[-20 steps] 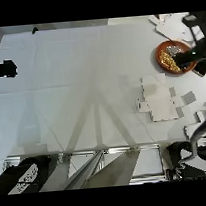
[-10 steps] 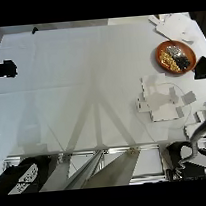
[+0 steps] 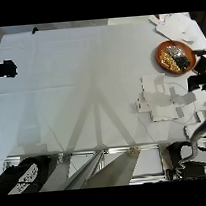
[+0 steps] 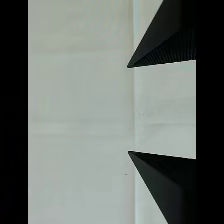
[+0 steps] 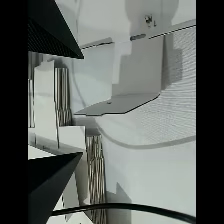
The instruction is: Fold the box and place the chain.
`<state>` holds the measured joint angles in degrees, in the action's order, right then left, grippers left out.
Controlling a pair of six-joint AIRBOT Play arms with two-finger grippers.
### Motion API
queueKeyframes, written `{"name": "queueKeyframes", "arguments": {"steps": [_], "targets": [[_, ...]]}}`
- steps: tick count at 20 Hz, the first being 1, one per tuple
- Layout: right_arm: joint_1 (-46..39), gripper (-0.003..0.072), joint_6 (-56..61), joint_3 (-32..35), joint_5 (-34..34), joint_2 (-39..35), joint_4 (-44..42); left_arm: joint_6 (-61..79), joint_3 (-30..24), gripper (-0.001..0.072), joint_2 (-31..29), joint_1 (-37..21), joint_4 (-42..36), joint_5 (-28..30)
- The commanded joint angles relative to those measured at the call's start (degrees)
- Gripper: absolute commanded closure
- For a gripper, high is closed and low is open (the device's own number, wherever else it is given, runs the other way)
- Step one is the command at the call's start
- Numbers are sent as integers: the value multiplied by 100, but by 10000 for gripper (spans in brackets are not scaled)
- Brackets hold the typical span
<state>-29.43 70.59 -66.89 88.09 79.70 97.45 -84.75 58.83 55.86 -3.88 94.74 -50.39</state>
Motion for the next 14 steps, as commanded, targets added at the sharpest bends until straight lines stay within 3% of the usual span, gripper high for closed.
{"name": "queueKeyframes", "arguments": {"steps": [1,2,11,14], "targets": [[-4,81,-166,378,-70,48,105,2,-2,125,2,4,2,0],[-4,120,-177,444,-103,50,107,2,-2,125,2,4,2,0],[-4,191,-192,549,-581,63,-136,2,-2,125,2,4,2,2],[-4,265,-184,546,-599,184,-160,2,-2,125,2,4,2,2]]}}
